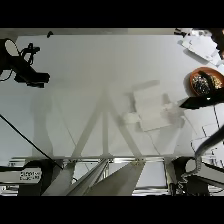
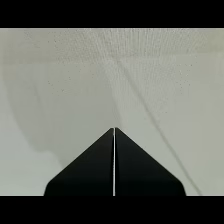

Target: Fold the box and place the chain.

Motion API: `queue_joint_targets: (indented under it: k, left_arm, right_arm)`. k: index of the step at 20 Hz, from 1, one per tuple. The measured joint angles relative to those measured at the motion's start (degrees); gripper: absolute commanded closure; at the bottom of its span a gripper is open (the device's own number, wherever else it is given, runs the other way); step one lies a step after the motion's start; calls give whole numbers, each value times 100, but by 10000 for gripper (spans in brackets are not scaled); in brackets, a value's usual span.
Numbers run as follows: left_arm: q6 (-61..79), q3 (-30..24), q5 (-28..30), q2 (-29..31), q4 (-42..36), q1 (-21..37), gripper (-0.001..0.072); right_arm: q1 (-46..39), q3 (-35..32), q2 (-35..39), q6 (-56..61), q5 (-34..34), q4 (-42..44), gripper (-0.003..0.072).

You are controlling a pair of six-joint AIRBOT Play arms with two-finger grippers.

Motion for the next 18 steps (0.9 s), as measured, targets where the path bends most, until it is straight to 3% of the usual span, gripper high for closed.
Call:
queue_joint_targets:
  k: [6,10,13,18]
  left_arm:
    - [-2,0,0,0,2,0,697]
    - [0,0,0,0,0,0,697]
    - [48,0,39,0,7,0,697]
    - [111,0,85,0,17,0,697]
  right_arm:
    - [1209,-1578,1182,-63,-1060,1003,680]
    - [1958,-2234,1932,498,-2044,1237,680]
    - [2612,-2459,2376,1344,-2684,920,680]
    - [3792,-2610,2675,3274,-3519,-299,680]
